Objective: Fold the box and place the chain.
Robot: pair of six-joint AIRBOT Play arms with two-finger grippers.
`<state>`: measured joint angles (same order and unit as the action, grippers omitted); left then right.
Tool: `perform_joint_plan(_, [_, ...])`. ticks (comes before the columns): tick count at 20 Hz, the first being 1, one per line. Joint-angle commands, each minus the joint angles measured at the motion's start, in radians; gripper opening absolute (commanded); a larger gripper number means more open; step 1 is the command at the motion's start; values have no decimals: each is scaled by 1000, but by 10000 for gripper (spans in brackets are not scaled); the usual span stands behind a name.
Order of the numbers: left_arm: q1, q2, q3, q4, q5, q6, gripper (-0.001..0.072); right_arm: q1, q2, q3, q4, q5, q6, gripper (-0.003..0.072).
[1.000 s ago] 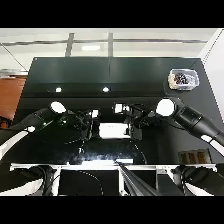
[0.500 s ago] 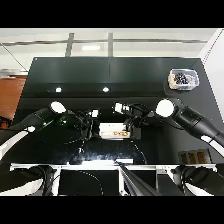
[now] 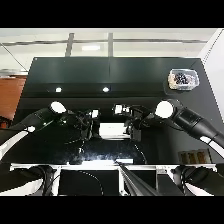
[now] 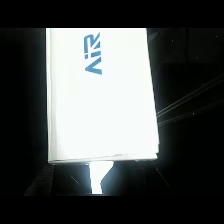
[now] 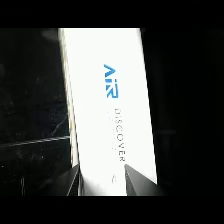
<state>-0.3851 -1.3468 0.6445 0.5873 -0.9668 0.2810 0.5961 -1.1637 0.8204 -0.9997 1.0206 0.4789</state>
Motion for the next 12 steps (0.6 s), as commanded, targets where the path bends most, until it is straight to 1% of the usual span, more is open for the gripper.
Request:
perform_joint_plan(1, [0,-1,0,0,0,-1,296,0,0,-1,1,-11,1,351])
perform_joint_plan(7, [0,-1,0,0,0,-1,297,25,-1,-2,2,-16,1,351])
perform_joint_plan(10, [0,-1,0,0,0,-1,297,44,-1,-27,1,-68,43,351])
perform_joint_plan(12, [0,-1,0,0,0,-1,296,44,0,-32,2,-71,70,351])
